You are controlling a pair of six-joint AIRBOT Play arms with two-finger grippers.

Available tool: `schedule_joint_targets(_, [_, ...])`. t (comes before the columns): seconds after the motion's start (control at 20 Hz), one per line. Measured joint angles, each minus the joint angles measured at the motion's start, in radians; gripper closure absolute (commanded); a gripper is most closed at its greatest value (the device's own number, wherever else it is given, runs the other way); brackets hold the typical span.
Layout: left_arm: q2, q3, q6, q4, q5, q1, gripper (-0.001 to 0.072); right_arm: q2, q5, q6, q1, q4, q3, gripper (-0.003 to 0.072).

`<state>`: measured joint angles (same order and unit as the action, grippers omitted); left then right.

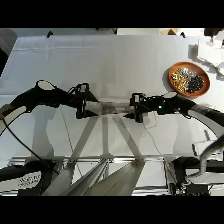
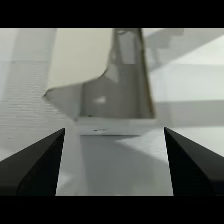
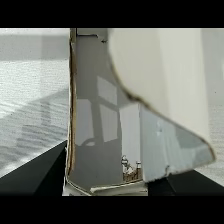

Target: Fold the box and place the chain.

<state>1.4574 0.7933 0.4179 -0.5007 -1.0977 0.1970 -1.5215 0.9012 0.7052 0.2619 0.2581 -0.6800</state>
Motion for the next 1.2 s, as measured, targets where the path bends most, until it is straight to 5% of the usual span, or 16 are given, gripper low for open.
schedule_joint_targets(0.55, [0.116, 0.000, 0.177, 0.097, 0.014, -0.002, 0.0008, 0.000, 0.000, 0.000, 0.000, 0.000, 0.000, 0.0279])
schedule_joint_targets(1.2, [0.135, -0.001, 0.188, 0.140, 0.061, 0.054, 0.0011, 0.000, -0.002, 0.001, -0.002, 0.002, 0.000, 0.0279])
